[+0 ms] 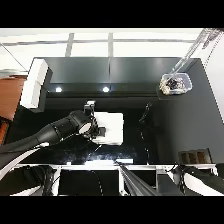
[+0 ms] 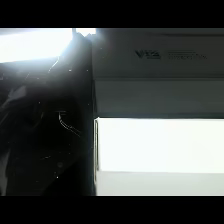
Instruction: Fold the box and place the chain.
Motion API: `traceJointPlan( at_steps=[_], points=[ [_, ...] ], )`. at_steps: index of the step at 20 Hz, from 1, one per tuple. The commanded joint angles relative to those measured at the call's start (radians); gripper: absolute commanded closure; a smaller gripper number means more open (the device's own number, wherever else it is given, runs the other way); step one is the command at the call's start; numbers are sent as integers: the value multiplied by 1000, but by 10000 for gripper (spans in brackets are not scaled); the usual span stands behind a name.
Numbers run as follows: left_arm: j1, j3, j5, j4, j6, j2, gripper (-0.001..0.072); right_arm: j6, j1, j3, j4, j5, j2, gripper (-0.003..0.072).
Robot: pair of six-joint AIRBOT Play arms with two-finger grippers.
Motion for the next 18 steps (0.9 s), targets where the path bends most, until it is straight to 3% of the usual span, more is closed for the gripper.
traceJointPlan(
  at_steps=[1, 4, 9, 18],
  points=[
    [1, 1, 1, 3, 7, 0, 681, -77, 129, -44, 54, 142, 59, 662],
    [1, 1, 1, 3, 7, 0, 681, -129, 273, -127, 62, 222, 70, 662],
    [1, 1, 0, 3, 6, 0, 681, -130, 430, -216, 113, 246, 70, 662],
    [1, 1, 6, 3, 6, 0, 680, -128, 458, -217, 292, 245, 70, 663]
  ],
)
